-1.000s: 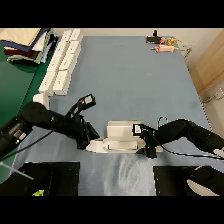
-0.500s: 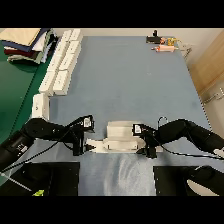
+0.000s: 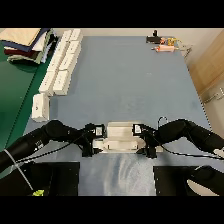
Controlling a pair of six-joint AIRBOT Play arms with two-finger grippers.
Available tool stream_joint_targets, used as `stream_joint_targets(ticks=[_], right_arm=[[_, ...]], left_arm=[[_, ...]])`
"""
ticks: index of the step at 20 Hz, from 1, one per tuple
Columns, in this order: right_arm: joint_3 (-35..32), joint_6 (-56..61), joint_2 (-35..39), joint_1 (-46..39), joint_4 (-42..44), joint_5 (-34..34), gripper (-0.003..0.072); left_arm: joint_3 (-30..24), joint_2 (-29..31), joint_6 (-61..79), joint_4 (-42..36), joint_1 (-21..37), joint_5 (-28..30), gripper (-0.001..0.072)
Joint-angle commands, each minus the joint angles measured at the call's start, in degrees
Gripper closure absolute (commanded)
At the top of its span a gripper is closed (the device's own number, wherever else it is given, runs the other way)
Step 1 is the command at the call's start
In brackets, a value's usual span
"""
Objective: Fold the box.
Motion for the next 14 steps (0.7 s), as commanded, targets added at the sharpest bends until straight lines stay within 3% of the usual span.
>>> stream_joint_targets(ticks=[1,3,4,5,14], right_arm=[[0.1,0.0,0.0,0.0,0.0,0.0,0.0173],[0.1,0.0,0.0,0.0,0.0,0.0,0.0172],[0.1,0.0,0.0,0.0,0.0,0.0,0.0172],[0.1,0.0,0.0,0.0,0.0,0.0,0.0172],[0.1,0.0,0.0,0.0,0.0,0.0,0.0173]], left_arm=[[1.0,-4.2,1.2,-2.5,-3.1,3.2,0.0425],[1.8,-5.2,1.1,-2.5,-3.8,3.1,0.0541],[2.0,-5.5,1.1,-2.5,-4.0,3.1,0.0640],[2.1,-5.7,1.1,-2.8,-4.1,2.8,0.0657],[2.3,-7.5,1.6,-6.7,-8.2,6.0,0.0657]])
